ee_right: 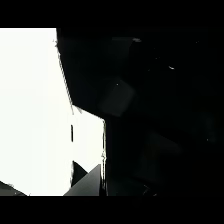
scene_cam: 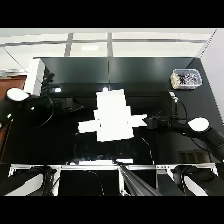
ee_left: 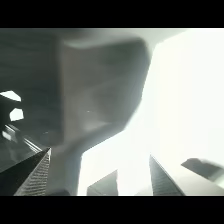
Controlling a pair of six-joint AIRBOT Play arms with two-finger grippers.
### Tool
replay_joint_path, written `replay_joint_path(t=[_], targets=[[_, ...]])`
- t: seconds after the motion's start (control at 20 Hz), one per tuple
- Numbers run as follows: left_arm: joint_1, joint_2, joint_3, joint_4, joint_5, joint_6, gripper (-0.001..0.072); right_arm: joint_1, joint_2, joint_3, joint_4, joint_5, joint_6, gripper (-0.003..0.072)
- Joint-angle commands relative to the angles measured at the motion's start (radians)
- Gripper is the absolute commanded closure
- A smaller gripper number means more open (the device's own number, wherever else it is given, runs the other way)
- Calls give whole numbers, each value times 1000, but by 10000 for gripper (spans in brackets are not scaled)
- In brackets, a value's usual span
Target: Fold the box and place the chain.
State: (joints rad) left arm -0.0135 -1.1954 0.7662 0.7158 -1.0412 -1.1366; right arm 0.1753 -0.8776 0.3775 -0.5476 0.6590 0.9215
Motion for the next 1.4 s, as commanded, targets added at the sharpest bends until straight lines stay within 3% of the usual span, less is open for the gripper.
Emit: replay_joint_path(t=[0.0, 0.15, 0.3, 0.45, 0.55, 0.65, 0.75, 0.8, 0.9, 1.0, 1.05, 1.1, 1.15, 1.35], targets=[[-37, -238, 137, -85, -113, 123, 15, 58, 2, -28, 27, -68, 14, 673], [-122, -377, 249, -92, -156, 170, 15, 58, 2, -28, 27, -58, 14, 673], [-199, -491, 364, -122, -331, 318, 15, 58, 2, -28, 27, -48, 14, 673], [-249, -579, 462, -84, -410, 353, 29, 58, 2, -28, 27, -29, 14, 673], [-267, -621, 511, -77, -489, 402, 127, 58, 2, -28, 27, -12, 13, 673], [-274, -647, 538, -47, -572, 447, 344, 58, 2, -28, 27, -5, 13, 673], [-273, -649, 540, 3, -602, 476, 412, 58, 2, -28, 26, -5, 13, 673], [-273, -649, 540, 27, -611, 481, 494, 58, 2, -28, 21, -5, 13, 673], [-274, -649, 540, 39, -624, 482, 496, 57, 2, -28, 12, -9, 13, 673], [-274, -648, 541, 39, -610, 488, 597, 57, 2, -28, 12, -14, 13, 671], [-274, -648, 542, 39, -605, 499, 683, 57, 2, -28, 12, -14, 13, 602], [-274, -647, 546, 39, -606, 498, 685, 54, 3, -27, 11, -11, 13, 276], [-274, -641, 549, 40, -606, 498, 685, 43, 5, -22, 0, 2, 13, 19], [-279, -536, 523, 66, -552, 467, 688, -60, 15, 150, -303, 251, 2, 7]])
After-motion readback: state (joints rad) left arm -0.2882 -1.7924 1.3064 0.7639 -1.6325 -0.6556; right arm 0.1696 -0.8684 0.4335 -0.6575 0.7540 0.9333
